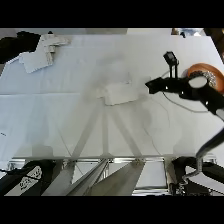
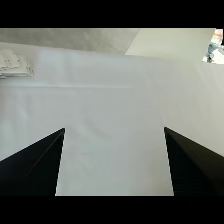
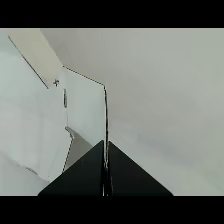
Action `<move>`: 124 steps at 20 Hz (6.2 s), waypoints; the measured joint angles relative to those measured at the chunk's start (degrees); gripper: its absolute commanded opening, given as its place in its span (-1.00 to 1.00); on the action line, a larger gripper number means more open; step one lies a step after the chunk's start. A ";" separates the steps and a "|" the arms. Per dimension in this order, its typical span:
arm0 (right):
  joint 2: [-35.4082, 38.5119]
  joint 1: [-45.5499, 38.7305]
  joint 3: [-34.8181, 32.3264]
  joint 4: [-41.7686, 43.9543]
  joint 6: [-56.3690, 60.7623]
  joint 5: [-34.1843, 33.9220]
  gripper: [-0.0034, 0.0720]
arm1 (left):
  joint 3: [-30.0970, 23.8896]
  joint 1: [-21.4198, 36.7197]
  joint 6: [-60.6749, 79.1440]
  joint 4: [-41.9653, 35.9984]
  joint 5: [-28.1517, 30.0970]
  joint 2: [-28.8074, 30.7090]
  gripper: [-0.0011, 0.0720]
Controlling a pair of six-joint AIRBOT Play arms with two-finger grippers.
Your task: Fold the box and place the chain.
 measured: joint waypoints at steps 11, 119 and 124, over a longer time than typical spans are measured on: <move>1.66 0.04 -9.09 5.97 -2.86 -12.76 -0.89 | 0.00 0.00 0.00 0.00 0.00 0.00 0.93; 1.57 5.49 -12.87 13.03 -2.91 -16.74 -0.89 | 46.42 -29.66 28.46 9.18 -41.09 -59.41 -0.93; 1.57 5.49 -12.87 13.03 -2.91 -16.72 -0.89 | 46.42 -29.66 28.55 9.18 -41.13 -59.41 -0.93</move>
